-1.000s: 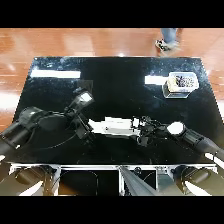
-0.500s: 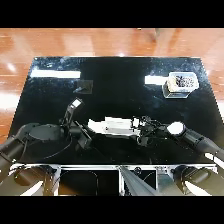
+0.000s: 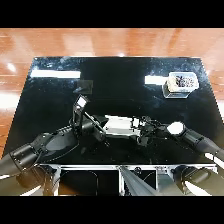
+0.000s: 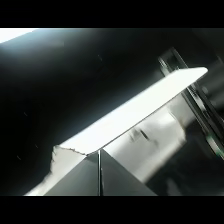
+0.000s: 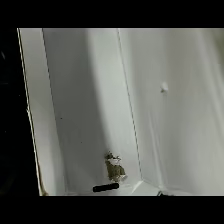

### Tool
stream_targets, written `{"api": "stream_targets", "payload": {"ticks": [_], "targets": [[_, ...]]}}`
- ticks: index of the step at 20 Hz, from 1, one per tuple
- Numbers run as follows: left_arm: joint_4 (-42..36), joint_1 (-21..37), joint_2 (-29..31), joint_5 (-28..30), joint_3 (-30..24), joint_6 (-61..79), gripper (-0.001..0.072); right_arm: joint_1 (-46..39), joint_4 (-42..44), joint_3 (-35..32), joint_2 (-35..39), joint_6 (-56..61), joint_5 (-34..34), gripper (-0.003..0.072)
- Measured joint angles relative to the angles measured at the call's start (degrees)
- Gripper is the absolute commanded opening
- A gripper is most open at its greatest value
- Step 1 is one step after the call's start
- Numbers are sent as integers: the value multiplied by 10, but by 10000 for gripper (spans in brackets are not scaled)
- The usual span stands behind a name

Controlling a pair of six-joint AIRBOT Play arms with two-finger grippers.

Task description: Fold the box and place the chain.

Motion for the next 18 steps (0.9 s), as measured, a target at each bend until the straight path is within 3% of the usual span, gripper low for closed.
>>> {"api": "stream_targets", "payload": {"ticks": [6, 18], "targets": [[-1, -10, -40, -82, 0, -1, 22, 0, 0, 0, 0, 0, 0, 620], [0, -12, -144, -136, 29, -2, 21, 0, 0, 0, 0, 0, 0, 619]]}}
